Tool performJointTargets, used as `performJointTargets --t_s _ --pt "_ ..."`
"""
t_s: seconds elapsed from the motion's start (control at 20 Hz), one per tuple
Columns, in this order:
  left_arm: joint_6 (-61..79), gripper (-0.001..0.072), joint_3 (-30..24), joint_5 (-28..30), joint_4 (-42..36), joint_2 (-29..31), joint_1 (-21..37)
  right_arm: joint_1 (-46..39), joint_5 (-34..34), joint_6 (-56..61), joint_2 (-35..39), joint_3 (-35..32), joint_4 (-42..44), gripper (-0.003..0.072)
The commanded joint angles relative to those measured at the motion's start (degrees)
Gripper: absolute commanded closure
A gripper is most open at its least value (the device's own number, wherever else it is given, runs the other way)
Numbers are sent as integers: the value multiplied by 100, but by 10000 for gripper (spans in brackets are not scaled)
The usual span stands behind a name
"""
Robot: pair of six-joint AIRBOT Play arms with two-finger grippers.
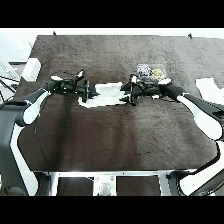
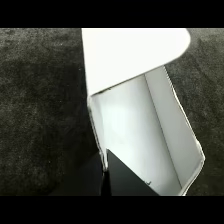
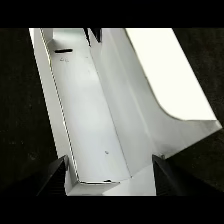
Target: Fold the box and place the chain.
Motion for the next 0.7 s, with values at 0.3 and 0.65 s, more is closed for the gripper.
performJointTargets --t_s 0.3,0.65 --pt "2 688 4 -4 2 4 0 -107 321 619 24 214 -227 76" --pt "2 688 4 -4 2 4 0 -35 186 616 66 214 -225 76"
